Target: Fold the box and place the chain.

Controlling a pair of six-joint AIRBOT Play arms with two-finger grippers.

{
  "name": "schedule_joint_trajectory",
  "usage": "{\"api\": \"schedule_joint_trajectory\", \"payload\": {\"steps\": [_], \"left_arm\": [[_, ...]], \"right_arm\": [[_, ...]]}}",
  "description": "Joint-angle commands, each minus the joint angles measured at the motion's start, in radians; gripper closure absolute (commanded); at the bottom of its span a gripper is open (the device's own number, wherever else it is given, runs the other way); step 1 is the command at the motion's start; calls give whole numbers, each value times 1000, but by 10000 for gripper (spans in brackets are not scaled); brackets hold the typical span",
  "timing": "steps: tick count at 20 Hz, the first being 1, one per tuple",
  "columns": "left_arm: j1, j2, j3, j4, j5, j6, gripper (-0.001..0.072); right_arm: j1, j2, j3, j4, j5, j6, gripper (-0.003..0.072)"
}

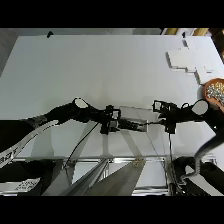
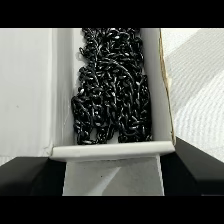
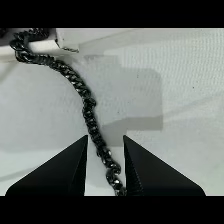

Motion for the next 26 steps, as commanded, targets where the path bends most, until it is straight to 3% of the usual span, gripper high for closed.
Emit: {"api": "schedule_joint_trajectory", "payload": {"steps": [1,8,10,12,15,20,22,26], "left_arm": [[0,0,0,0,0,0,679],[0,0,0,0,0,0,679],[0,0,0,0,0,0,679],[1,0,0,0,0,0,679],[1,0,0,0,0,0,679],[0,0,0,0,0,0,679],[0,0,0,0,0,0,679],[1,0,0,0,0,0,679]], "right_arm": [[-1,-47,-4,-8,-39,-6,469],[-1,-82,-7,-61,-37,-6,487],[-1,-82,-10,-61,-29,-5,646],[-1,-74,-10,-62,-8,-3,667],[-1,19,-10,-86,32,29,667],[0,308,-10,-51,113,170,667],[0,409,-10,74,152,216,667],[2,482,-11,565,176,223,667]]}}
